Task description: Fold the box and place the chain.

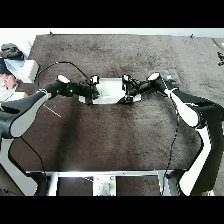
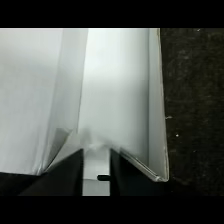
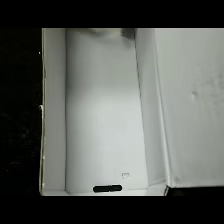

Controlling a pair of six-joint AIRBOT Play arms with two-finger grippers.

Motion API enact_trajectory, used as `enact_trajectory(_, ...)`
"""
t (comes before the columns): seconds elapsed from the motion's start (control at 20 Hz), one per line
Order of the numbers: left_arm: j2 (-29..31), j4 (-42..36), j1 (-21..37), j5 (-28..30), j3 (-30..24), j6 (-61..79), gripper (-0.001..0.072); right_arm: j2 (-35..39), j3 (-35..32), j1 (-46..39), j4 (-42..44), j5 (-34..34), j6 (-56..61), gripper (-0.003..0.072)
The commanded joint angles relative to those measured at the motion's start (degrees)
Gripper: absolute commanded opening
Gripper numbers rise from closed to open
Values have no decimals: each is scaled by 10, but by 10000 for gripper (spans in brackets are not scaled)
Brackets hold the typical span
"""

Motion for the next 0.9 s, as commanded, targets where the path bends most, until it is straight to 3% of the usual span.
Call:
enact_trajectory(0.0,0,10,12,-17,0,-19,163,0,0,0,-1,0,-1,473)
enact_trajectory(0.05,0,7,23,-37,2,-19,162,0,0,0,-1,0,-1,473)
enact_trajectory(0.1,1,3,32,-62,6,-28,52,0,0,0,-1,0,-1,472)
enact_trajectory(0.15,1,3,42,-95,15,-35,12,0,0,0,-1,0,-1,473)
enact_trajectory(0.3,8,4,63,-150,45,-138,10,0,0,0,-1,0,-1,473)
enact_trajectory(0.5,80,42,82,-133,46,-294,6,0,0,0,-1,0,-1,472)
enact_trajectory(0.65,148,162,83,-117,45,-480,6,0,0,0,-1,0,-1,473)
enact_trajectory(0.75,191,226,83,-86,20,-601,6,0,0,0,-1,0,-1,473)
enact_trajectory(0.85,213,232,88,-66,-14,-668,7,0,0,0,-1,0,-1,473)
